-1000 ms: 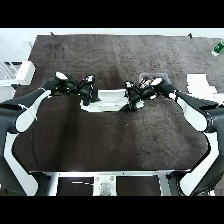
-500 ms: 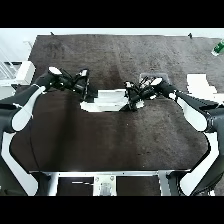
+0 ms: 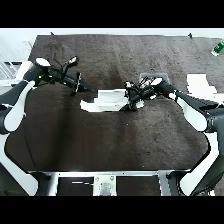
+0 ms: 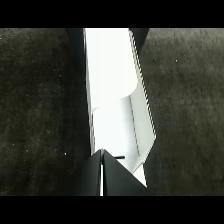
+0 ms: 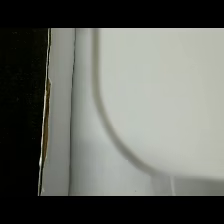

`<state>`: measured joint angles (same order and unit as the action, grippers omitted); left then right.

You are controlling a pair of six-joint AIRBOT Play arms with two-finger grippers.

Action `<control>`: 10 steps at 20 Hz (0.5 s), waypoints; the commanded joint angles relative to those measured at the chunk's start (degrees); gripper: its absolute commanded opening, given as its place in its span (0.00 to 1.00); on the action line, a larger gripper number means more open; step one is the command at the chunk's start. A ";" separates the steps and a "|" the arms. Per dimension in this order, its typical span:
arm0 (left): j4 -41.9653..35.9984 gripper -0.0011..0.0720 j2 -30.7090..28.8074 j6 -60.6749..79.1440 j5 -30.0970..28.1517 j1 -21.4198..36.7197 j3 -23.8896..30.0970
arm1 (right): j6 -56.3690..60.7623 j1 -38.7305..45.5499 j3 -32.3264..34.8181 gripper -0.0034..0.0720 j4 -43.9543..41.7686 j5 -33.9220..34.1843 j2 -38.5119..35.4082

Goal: Fold the box and place the chain.

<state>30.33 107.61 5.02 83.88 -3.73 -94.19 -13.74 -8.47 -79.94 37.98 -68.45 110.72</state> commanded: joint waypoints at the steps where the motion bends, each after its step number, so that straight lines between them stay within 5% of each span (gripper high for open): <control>1: -0.70 0.03 -6.03 -3.65 -5.97 -2.45 3.15 | 0.00 0.00 0.00 0.76 -0.02 0.00 0.04; 6: -1.77 0.03 -20.79 -3.28 -19.37 -3.87 19.56 | 0.00 0.00 0.00 0.76 -0.02 0.00 0.04; 10: -3.85 0.03 -23.21 -2.05 -24.33 -6.73 27.28 | 0.00 0.00 0.00 0.76 -0.02 0.00 0.04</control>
